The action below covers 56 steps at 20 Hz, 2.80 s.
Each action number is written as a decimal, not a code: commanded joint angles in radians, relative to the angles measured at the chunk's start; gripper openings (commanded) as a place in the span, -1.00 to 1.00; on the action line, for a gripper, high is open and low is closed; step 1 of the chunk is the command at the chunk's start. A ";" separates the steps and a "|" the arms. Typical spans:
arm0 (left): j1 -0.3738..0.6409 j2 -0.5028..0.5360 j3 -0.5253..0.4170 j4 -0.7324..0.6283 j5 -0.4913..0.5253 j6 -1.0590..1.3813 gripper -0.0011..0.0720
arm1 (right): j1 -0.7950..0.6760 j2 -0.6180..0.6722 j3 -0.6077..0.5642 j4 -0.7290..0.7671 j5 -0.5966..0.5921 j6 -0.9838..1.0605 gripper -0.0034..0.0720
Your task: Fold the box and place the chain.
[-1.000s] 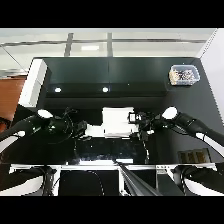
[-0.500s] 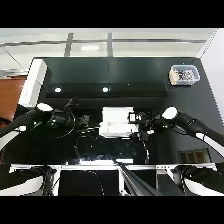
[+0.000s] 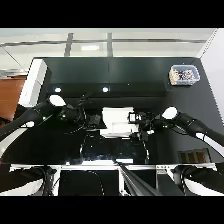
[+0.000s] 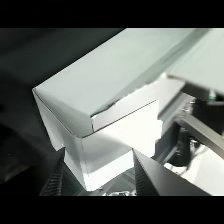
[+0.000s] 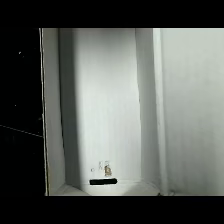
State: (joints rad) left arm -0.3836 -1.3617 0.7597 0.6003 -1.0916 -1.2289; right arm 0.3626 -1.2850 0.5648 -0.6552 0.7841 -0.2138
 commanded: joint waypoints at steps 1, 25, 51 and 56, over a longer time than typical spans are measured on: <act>-0.067 0.000 0.073 0.132 0.046 -0.201 0.14 | 0.001 0.000 0.000 0.000 0.000 0.000 -0.16; -0.340 -0.106 0.266 0.708 0.002 -0.832 0.12 | 0.001 0.000 0.000 0.000 0.000 0.000 -0.16; -0.488 -0.198 0.390 0.888 -0.092 -1.201 0.20 | 0.001 0.000 0.000 0.000 0.000 0.000 -0.16; -0.488 -0.198 0.391 0.910 -0.096 -1.199 -0.91 | 0.001 0.000 0.000 0.000 0.001 0.000 -0.16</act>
State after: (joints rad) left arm -0.8719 -1.5593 1.1496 1.5013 -1.1870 -2.4290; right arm 0.3626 -1.2850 0.5648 -0.6552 0.7845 -0.2134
